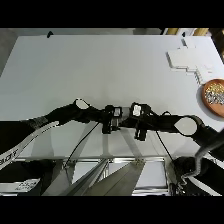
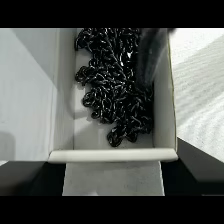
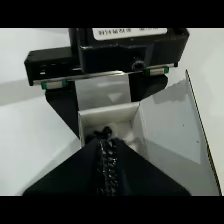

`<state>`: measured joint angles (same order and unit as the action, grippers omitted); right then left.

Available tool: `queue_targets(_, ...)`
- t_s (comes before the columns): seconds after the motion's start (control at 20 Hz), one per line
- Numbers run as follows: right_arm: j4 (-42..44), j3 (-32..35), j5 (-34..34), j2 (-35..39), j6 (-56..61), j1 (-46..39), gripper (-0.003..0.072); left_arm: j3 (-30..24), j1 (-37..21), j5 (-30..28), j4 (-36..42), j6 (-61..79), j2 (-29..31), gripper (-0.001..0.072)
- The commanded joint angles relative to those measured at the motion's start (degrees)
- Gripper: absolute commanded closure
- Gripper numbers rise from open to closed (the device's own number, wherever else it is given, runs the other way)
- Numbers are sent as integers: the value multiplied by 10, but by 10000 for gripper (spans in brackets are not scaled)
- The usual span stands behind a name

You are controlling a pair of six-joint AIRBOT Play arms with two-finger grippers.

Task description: Fold the box and place the chain.

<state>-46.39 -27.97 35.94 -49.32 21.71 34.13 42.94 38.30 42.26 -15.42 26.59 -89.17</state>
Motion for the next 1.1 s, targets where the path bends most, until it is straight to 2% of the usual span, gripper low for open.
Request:
queue_targets(0.0, -53, -4, -12, -11, 12, 5, 451, 0, 0, 0, 0, 0, 0, 399)
queue_targets(0.2, -147, -35, 88, 54, 24, -57, 439, 0, 0, 0, 0, 0, 0, 399)
queue_targets(0.3, -214, -40, 128, 93, 16, -126, 453, 0, 0, 0, 0, 0, 0, 398)
queue_targets(0.4, -253, -40, 151, 94, -12, -211, 455, 0, 0, 0, 0, 0, 0, 399)
queue_targets(0.5, -254, -39, 184, 76, -60, -292, 455, 0, 0, 0, 0, 0, 0, 398)
queue_targets(0.6, -254, -38, 190, 47, -113, -327, 455, 0, 0, 0, 0, 0, 0, 399)
queue_targets(0.95, -247, -38, 185, -81, -195, -325, 462, 0, 0, 0, 0, 0, 0, 399)
queue_targets(1.05, -242, -38, 164, -108, -223, -309, 466, 0, 0, 0, 0, 0, 0, 399)
